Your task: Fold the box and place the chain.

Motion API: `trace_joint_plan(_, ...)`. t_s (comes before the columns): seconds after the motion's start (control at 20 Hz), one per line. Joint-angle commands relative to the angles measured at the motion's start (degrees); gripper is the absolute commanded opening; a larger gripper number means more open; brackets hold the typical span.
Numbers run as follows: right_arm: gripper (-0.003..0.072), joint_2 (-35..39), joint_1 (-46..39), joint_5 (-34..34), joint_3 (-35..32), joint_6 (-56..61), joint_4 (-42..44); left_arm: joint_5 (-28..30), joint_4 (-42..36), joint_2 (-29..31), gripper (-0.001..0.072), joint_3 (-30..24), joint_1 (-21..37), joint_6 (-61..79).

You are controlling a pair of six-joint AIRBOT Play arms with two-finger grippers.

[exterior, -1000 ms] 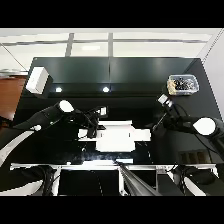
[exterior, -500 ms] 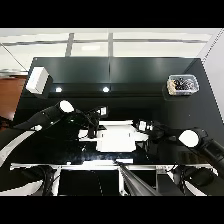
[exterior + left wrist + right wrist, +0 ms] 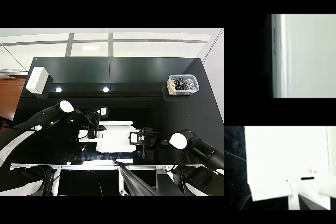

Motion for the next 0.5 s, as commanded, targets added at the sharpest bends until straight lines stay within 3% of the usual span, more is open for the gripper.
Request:
trace_joint_plan(0.0, 0.0703, -1.25, 2.56, -3.74, 0.00, -1.40, 1.09, -0.96, 0.04, -0.02, 0.0028, 0.00, 0.00, 0.11)
trace_joint_plan(0.45, 0.0701, -2.25, 6.71, -7.37, -0.02, -1.09, 1.88, -0.22, 0.24, -0.09, 0.0027, 0.00, 0.00, 0.11)
